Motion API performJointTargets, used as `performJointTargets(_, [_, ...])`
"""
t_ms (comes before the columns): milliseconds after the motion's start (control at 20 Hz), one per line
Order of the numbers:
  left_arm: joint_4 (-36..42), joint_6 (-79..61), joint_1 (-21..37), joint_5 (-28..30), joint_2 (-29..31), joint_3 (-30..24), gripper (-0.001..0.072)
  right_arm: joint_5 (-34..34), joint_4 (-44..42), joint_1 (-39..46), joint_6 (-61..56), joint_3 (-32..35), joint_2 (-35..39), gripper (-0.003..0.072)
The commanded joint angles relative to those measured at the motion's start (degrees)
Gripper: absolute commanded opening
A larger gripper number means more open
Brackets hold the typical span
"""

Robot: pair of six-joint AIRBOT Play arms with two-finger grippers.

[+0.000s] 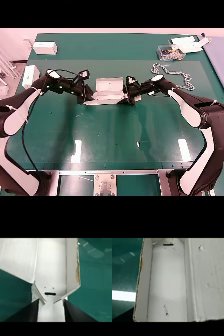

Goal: Fold the box and place the chain.

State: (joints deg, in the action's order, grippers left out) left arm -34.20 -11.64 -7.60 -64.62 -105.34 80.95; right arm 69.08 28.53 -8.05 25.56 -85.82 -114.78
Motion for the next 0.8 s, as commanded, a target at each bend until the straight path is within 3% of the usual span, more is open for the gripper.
performJointTargets(0, [0.76, 0.0, 0.02, 0.42, -0.04, -0.02, 0.0359, 0.0, 0.0, -0.02, -0.02, 0.02, 0.0, 0.0584])
performJointTargets(500, [5.95, -1.14, -1.16, 0.11, -2.14, -1.11, 0.0358, 0.02, 0.0, -0.02, -0.02, 0.02, 0.0, 0.0584])
performJointTargets(750, [6.03, -3.45, -3.5, 3.8, -2.23, -1.11, 0.0358, 0.0, 0.0, -0.02, -0.02, 0.02, 0.0, 0.0584])
